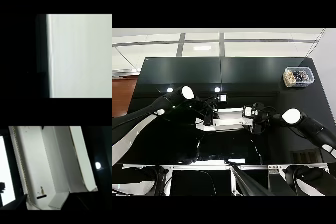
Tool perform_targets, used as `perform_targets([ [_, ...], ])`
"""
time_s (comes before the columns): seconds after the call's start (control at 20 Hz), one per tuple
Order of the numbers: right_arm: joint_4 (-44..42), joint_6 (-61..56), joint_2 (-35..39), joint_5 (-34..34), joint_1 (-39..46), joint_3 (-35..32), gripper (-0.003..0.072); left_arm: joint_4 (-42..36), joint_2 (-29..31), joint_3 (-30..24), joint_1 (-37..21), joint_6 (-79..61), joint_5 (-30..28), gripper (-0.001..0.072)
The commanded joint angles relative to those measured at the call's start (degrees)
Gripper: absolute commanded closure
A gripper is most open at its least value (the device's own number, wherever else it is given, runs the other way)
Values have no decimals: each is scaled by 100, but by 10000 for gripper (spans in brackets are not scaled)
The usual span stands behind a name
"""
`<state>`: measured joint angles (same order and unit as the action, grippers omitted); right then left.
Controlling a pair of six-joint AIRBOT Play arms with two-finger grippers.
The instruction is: Fold the box and place the chain.
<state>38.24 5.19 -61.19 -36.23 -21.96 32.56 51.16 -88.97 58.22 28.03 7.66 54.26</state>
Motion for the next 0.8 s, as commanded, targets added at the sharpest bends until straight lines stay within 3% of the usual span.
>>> perform_targets([
  [0.0,-1095,1174,-317,-240,229,28,-16,4,-2,-2,2,-15,0,684],
  [0.2,-1443,1698,-778,-721,280,26,-17,52,0,0,4,-214,44,684],
  [0.75,-1082,1408,-1095,-769,197,26,-16,85,0,0,2,-212,22,684],
])
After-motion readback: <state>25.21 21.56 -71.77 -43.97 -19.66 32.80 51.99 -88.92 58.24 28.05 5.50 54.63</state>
